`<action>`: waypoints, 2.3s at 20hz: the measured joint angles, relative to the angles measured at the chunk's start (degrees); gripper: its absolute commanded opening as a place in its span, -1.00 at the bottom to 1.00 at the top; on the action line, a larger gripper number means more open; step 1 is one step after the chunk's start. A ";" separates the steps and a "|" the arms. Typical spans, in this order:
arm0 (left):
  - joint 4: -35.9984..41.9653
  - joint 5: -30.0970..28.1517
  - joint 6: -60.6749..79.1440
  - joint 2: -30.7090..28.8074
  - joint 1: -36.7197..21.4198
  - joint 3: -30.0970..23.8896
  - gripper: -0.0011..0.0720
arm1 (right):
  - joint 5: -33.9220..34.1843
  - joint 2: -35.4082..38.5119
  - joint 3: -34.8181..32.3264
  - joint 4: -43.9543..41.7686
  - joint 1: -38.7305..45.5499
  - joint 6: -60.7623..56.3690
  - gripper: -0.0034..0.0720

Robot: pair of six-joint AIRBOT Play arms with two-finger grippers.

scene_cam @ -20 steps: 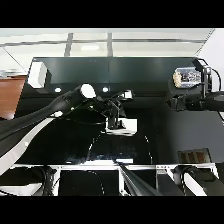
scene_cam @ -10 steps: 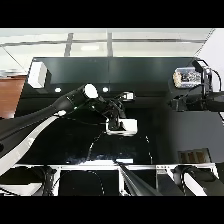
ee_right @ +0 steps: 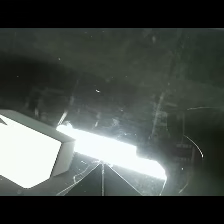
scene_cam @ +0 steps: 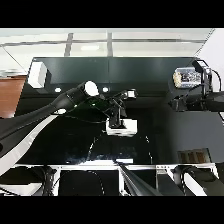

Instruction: Fold the box and place the chain.

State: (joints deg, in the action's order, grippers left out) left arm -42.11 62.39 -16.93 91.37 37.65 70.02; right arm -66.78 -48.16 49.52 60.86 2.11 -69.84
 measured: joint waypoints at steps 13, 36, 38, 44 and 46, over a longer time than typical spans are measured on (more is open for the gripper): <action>-6.91 0.59 -2.80 0.55 3.76 0.50 0.96 | 0.00 0.00 0.00 0.74 0.00 0.02 -0.86; -20.33 -5.99 -7.85 3.26 8.74 1.22 -0.07 | 0.92 0.00 0.02 0.74 0.02 0.00 -0.87; -25.05 -6.21 -13.81 2.08 7.96 2.03 -0.22 | 0.94 0.00 0.02 0.74 0.02 0.00 -0.87; -39.95 -0.63 -41.68 -3.91 -5.51 2.93 -0.22 | 1.07 0.02 0.02 0.76 0.00 -0.02 -0.86; -42.95 4.79 -51.30 -5.01 -14.21 2.95 -0.22 | 1.07 0.00 0.00 0.74 0.00 -0.02 -0.86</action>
State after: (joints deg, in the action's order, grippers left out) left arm -85.06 67.18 -68.23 86.37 23.44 72.97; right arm -65.71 -48.16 49.52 61.60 2.11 -69.87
